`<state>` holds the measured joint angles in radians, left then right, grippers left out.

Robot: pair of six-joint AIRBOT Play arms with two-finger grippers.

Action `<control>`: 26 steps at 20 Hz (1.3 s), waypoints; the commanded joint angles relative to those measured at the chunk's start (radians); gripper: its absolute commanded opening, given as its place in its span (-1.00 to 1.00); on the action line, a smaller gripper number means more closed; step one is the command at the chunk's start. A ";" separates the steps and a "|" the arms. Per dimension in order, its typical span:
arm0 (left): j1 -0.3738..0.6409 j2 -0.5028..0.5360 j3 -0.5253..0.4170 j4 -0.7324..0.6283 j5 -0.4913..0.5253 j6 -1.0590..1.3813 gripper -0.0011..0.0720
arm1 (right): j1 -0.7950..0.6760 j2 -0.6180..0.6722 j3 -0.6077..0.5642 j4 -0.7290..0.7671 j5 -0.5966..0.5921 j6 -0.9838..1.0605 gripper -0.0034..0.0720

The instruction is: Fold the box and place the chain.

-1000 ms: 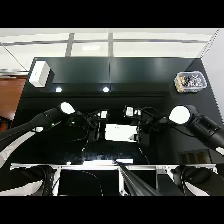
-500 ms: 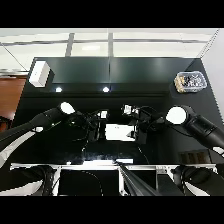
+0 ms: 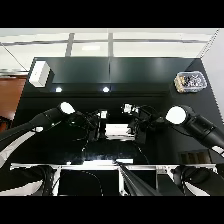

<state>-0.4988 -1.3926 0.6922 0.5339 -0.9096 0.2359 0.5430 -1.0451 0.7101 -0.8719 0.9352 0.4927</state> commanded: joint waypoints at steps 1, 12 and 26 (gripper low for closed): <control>0.000 -0.001 0.000 0.001 0.000 0.001 0.37 | 0.000 -0.010 -0.002 0.000 -0.003 0.035 -0.30; 0.000 -0.001 0.000 0.001 0.000 0.001 0.37 | 0.002 -0.016 -0.007 0.000 0.024 0.035 -0.05; 0.000 -0.001 0.000 0.001 0.000 0.001 0.37 | 0.002 -0.018 -0.032 0.001 0.003 0.050 -0.05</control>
<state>-0.4988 -1.3926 0.6922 0.5350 -0.9104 0.2375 0.5438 -1.0626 0.6849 -0.8684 0.9478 0.5381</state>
